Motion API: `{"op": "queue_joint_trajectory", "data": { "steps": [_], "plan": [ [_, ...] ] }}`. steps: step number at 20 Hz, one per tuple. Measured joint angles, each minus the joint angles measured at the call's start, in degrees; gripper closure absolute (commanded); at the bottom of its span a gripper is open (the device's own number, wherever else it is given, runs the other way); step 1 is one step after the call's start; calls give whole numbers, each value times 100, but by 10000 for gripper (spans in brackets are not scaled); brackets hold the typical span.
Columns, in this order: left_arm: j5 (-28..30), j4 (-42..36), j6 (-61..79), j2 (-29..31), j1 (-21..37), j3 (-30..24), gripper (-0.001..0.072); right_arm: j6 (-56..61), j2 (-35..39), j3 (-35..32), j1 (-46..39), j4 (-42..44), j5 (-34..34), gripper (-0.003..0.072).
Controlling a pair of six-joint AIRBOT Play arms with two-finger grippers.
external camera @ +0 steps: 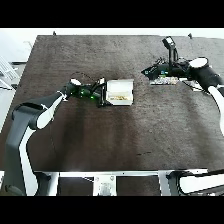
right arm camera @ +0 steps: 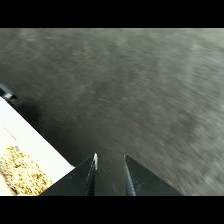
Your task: Fold the box and place the chain.
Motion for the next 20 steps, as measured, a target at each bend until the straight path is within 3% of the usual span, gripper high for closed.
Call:
{"op": "queue_joint_trajectory", "data": {
  "steps": [7, 20],
  "plan": [
    [2, 2, 0, 0, 0, 0, 434, -155, -907, 907, 337, 129, 699, 469],
    [11, 4, 0, 0, 0, 0, 434, -164, -1075, 1054, 758, -245, 2127, 447]
  ]
}}
